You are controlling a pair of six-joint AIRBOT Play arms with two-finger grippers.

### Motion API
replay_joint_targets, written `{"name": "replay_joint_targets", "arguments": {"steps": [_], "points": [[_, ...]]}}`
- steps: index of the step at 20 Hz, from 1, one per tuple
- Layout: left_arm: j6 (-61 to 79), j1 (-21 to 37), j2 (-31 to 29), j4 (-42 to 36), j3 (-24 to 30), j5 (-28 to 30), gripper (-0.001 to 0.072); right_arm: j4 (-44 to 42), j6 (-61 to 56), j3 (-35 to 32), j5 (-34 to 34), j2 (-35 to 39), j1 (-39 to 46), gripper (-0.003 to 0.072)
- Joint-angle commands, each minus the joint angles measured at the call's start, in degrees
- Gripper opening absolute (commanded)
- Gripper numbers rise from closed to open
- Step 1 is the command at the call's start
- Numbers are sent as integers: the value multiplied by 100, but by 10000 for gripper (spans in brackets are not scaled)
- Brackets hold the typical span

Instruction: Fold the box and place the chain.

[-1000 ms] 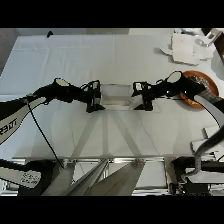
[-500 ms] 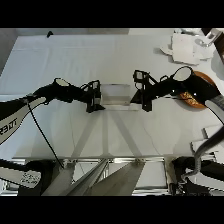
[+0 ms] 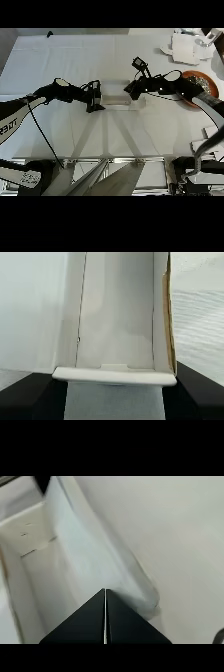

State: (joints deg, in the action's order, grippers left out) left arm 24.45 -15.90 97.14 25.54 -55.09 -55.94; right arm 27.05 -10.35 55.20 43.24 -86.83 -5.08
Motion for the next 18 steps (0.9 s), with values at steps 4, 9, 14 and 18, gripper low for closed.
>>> {"name": "replay_joint_targets", "arguments": {"steps": [4,9,14,18], "points": [[13,0,2,2,-4,0,393,-234,-35,4,-315,-651,9,2],[13,0,2,2,-4,0,393,-59,-15,111,85,-402,11,4],[13,0,2,2,-4,0,393,321,-17,212,323,629,22,5],[13,0,2,0,-4,0,393,1545,-37,210,916,1537,4,5]]}}
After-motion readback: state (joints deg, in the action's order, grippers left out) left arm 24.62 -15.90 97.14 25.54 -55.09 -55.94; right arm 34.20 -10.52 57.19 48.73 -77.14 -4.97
